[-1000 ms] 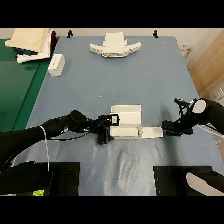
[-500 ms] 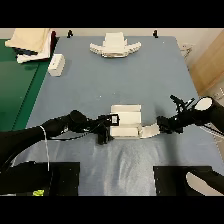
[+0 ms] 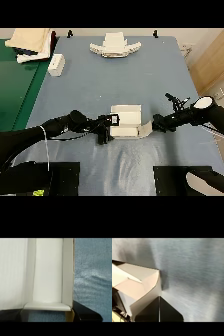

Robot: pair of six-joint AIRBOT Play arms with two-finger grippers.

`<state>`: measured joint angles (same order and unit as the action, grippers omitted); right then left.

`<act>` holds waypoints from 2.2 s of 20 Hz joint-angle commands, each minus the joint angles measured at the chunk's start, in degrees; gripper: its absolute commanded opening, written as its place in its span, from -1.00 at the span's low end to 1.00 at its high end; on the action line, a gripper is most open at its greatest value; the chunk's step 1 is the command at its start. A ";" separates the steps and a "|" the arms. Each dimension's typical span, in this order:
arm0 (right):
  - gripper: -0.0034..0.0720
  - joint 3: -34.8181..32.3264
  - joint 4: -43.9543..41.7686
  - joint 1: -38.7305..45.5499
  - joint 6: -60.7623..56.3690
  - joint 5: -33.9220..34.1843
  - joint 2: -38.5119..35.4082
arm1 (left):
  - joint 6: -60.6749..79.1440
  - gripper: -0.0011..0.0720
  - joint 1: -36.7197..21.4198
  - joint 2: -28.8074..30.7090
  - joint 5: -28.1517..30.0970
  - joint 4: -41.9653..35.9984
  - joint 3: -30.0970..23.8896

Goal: Fold the box.

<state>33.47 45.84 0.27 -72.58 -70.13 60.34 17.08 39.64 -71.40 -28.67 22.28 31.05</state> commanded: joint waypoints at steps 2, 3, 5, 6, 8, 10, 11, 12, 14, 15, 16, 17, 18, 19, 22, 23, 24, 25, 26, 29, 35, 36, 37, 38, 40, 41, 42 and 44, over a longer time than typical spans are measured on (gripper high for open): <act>-0.39 0.02 -4.72 -0.07 4.17 -0.11 0.42 | 0.00 0.47 0.02 -0.02 0.02 0.00 0.02; -0.31 0.02 -4.76 -0.07 4.17 -0.11 0.39 | 0.02 0.47 0.02 -0.04 0.02 0.02 0.02; -0.31 0.02 -4.74 -0.63 4.17 0.04 0.42 | 0.02 0.47 0.02 -0.02 0.00 0.02 0.02; -0.31 0.02 -4.68 -1.99 4.17 0.48 0.42 | 0.02 0.47 0.02 -0.04 0.02 0.02 0.02; -0.30 0.02 -4.20 -6.21 4.13 2.56 0.42 | 0.00 0.47 0.02 -0.02 0.02 0.00 0.02; -0.30 0.52 -1.16 -10.80 2.58 6.19 0.42 | 0.02 0.47 0.02 -0.04 0.02 0.02 0.02; -0.30 1.27 2.43 -12.85 -1.20 7.72 0.42 | 0.02 0.47 0.02 -0.02 0.02 0.02 0.02; -0.30 2.29 7.39 -14.97 -6.19 9.03 0.42 | 0.02 0.47 0.02 -0.02 0.02 0.00 0.02; -0.30 4.52 15.93 -18.91 -13.55 9.64 0.42 | 0.02 0.47 0.02 -0.02 0.02 0.02 0.02; -0.30 5.49 19.12 -20.87 -16.90 9.64 0.42 | 0.02 0.47 0.02 -0.04 0.00 0.02 0.02; -0.30 6.25 21.42 -22.73 -19.93 9.68 0.42 | 0.00 0.47 0.02 -0.04 0.02 0.02 0.02; -0.30 6.95 23.56 -24.74 -23.19 9.84 0.42 | 0.02 0.47 0.02 -0.02 0.02 0.00 0.02; -0.30 7.56 25.66 -26.56 -26.25 9.86 0.44 | 0.02 0.47 0.02 -0.02 0.00 0.00 0.02; -0.30 8.28 28.00 -28.57 -29.62 9.86 0.44 | 0.02 0.47 0.02 -0.02 0.00 0.02 0.02; -0.30 10.36 34.99 -33.46 -39.50 9.16 0.63 | 0.02 0.47 0.02 -0.02 0.02 0.02 0.02; -0.30 11.10 36.52 -34.64 -41.90 8.11 1.27 | 0.02 0.47 0.02 -0.04 0.02 0.00 0.02; -0.30 11.85 37.90 -35.74 -44.24 6.69 2.34 | 0.02 0.47 0.02 -0.04 0.02 0.00 0.02; -0.30 12.50 38.97 -36.89 -45.99 5.66 3.65 | 0.02 0.47 0.02 -0.02 0.00 0.00 0.02; -0.30 13.11 39.39 -37.81 -47.04 5.53 4.94 | 0.00 0.47 0.02 -0.04 0.02 0.00 0.02; 0.06 15.80 38.71 -39.85 -51.23 4.85 8.98 | 0.00 0.47 0.02 -0.04 0.02 0.02 0.02; 0.05 19.19 41.88 -41.44 -59.74 4.04 14.12 | 0.02 0.47 0.02 -0.02 0.02 0.02 0.02; 0.04 19.19 42.77 -41.44 -60.37 4.00 14.47 | 0.00 0.47 0.02 -0.02 0.00 0.00 0.02; 0.00 19.19 44.06 -41.44 -61.05 3.50 14.80 | 0.02 0.47 0.02 -0.02 0.02 0.02 0.02; -0.15 19.19 45.07 -41.44 -61.37 2.56 15.08 | 0.02 0.47 0.02 -0.04 0.02 0.00 0.02; -0.28 19.19 47.15 -41.44 -61.88 0.96 15.43 | 0.02 0.47 0.02 -0.04 0.02 0.00 0.02; -0.41 19.19 47.58 -41.44 -62.07 0.55 15.58 | 0.02 0.47 0.02 -0.04 0.02 0.00 0.02; -0.58 19.17 47.65 -41.44 -62.36 0.44 15.82 | 0.02 0.47 0.02 -0.02 0.02 0.02 0.02; -0.88 19.17 47.98 -41.44 -62.40 0.22 16.41 | 0.02 0.47 0.02 -0.02 0.00 0.02 0.02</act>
<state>52.64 91.92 -41.15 -133.80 -68.60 75.94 17.10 39.64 -71.42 -28.64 22.28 31.05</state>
